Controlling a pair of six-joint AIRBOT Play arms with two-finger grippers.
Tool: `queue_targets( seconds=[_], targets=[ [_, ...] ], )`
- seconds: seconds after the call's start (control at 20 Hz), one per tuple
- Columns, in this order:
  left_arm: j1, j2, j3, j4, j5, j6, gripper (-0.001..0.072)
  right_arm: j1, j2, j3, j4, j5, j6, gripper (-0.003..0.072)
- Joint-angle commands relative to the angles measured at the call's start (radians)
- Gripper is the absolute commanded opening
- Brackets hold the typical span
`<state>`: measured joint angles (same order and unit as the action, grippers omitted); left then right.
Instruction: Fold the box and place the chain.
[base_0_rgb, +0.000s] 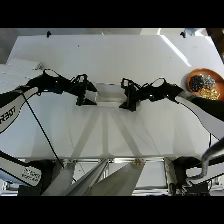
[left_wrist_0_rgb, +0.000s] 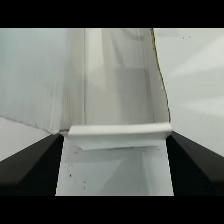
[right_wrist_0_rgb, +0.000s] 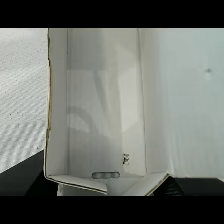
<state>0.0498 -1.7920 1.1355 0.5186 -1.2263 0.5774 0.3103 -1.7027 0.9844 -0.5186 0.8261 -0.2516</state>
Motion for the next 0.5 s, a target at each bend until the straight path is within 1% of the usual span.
queue_targets(
  seconds=[0.0,0.15,0.45],
  targets=[
    [-0.01,-0.003,0.006,-0.011,-0.02,-0.001,0.0699,0.0,0.001,0.001,0.0,0.0,0.0,0.0426],
    [-0.028,-0.019,0.006,-0.009,-0.033,-0.001,0.0698,0.0,0.001,0.0,0.0,0.0,0.0,0.0426],
    [-0.051,-0.017,0.006,0.0,0.016,-0.028,0.0695,0.0,0.001,0.001,0.0,0.0,0.0,0.0426]
  ],
)
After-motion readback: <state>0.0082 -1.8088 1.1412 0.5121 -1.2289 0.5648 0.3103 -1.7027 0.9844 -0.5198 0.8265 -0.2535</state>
